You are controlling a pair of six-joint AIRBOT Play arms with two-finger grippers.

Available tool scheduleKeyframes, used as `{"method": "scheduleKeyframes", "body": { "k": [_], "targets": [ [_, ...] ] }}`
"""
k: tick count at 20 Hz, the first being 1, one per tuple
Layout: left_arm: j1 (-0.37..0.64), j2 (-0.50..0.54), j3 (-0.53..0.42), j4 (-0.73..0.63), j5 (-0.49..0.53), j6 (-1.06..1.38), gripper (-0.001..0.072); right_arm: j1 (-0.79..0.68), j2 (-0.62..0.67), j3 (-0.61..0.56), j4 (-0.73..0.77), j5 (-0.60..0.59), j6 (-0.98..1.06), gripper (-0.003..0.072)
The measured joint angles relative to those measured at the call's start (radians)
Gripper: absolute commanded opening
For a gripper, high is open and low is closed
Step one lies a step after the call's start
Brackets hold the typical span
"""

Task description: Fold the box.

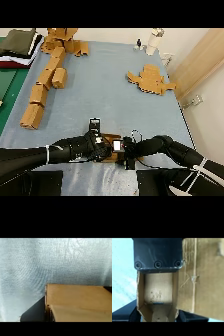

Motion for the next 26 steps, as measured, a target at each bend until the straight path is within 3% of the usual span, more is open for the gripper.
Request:
{"method": "scheduleKeyframes", "body": {
  "k": [5,6,7,14,18,19,20,21,24,26],
  "targets": [
    [0.000,0.000,0.000,-0.005,0.005,0.007,0.0029,0.000,0.000,0.000,0.000,0.000,0.000,0.0494],
    [0.000,0.002,0.000,-0.008,0.008,0.010,0.0320,0.000,0.000,0.000,0.000,0.000,0.000,0.0494],
    [0.001,0.006,0.000,-0.018,0.027,0.012,0.0553,0.000,0.000,0.000,0.000,0.000,0.001,0.0494],
    [0.002,0.108,0.000,-0.013,0.019,0.030,0.0548,0.000,0.000,0.000,0.000,0.000,0.000,0.0494],
    [0.003,0.193,0.000,0.021,-0.086,0.037,0.0548,0.000,0.000,0.000,0.000,0.000,0.000,0.0494],
    [0.003,0.221,0.000,0.030,-0.118,0.043,0.0514,0.000,0.000,0.000,0.000,0.000,0.000,0.0494],
    [0.003,0.250,0.000,0.039,-0.148,0.047,0.0350,0.000,0.000,0.000,0.000,0.000,0.000,0.0494],
    [0.003,0.277,0.000,0.052,-0.179,0.050,0.0016,0.000,0.000,0.000,0.001,0.000,0.000,0.0494],
    [0.003,0.360,-0.001,0.100,-0.286,0.098,0.0012,0.000,0.000,0.000,0.000,0.000,0.000,0.0494],
    [0.003,0.415,-0.013,0.088,-0.309,0.254,0.0011,0.000,0.000,0.000,0.000,0.000,0.000,0.0494]
  ]
}}
